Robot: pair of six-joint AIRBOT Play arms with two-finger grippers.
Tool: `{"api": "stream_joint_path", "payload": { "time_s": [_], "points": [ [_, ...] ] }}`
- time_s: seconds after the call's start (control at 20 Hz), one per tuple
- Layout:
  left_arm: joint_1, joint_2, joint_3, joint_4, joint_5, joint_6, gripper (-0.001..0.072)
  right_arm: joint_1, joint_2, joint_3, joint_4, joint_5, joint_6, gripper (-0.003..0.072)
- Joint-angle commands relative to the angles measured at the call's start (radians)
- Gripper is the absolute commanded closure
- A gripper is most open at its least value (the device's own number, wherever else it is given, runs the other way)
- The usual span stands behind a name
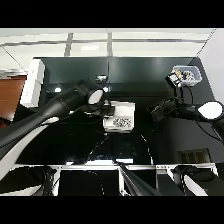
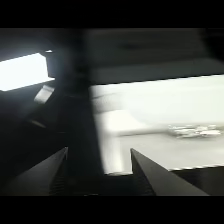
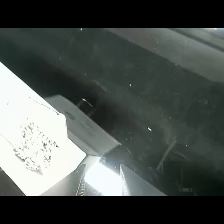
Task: Fold the box and place the chain.
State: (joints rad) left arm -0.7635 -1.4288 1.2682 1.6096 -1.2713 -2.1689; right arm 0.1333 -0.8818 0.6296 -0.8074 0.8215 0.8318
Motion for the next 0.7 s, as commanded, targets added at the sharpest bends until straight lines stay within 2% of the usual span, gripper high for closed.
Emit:
{"api": "stream_joint_path", "payload": {
  "time_s": [0.0,0.05,0.15,0.2,0.25,0.3,0.35,0.4,0.45,0.5,0.65],
  "points": [
    [0.085,0.151,-0.152,0.11,0.026,0.005,0.0248,0.0,-0.001,0.0,-0.014,0.008,0.003,0.0422],
    [0.143,0.198,-0.227,0.064,0.07,0.005,0.0248,0.0,-0.001,0.0,-0.014,0.009,0.004,0.0422],
    [0.266,0.299,-0.399,-0.132,0.255,0.12,0.0248,0.0,-0.001,0.0,-0.014,0.009,0.023,0.0422],
    [0.321,0.34,-0.486,-0.315,0.36,0.32,0.0253,0.0,-0.001,0.0,-0.014,0.009,0.029,0.0422],
    [0.362,0.358,-0.55,-0.521,0.403,0.595,0.032,0.0,-0.001,0.0,-0.014,0.008,0.039,0.0422],
    [0.399,0.356,-0.599,-0.724,0.37,0.927,0.0354,0.0,-0.001,0.0,-0.015,0.008,0.047,0.0422],
    [0.422,0.347,-0.634,-0.853,0.312,1.18,0.0353,0.0,-0.001,0.0,-0.015,0.006,0.052,0.0422],
    [0.428,0.339,-0.655,-0.89,0.29,1.337,0.0337,0.0,-0.001,0.0,-0.015,0.005,0.052,0.0423],
    [0.423,0.332,-0.669,-0.889,0.304,1.453,0.0185,0.0,-0.001,0.0,-0.015,0.005,0.052,0.0423],
    [0.415,0.325,-0.675,-0.888,0.33,1.564,-0.0011,0.0,-0.001,0.0,-0.015,0.004,0.053,0.0422],
    [0.412,0.302,-0.675,-0.89,0.416,1.884,-0.0007,0.0,-0.001,0.0,-0.015,0.003,0.069,0.0422]
  ]
}}
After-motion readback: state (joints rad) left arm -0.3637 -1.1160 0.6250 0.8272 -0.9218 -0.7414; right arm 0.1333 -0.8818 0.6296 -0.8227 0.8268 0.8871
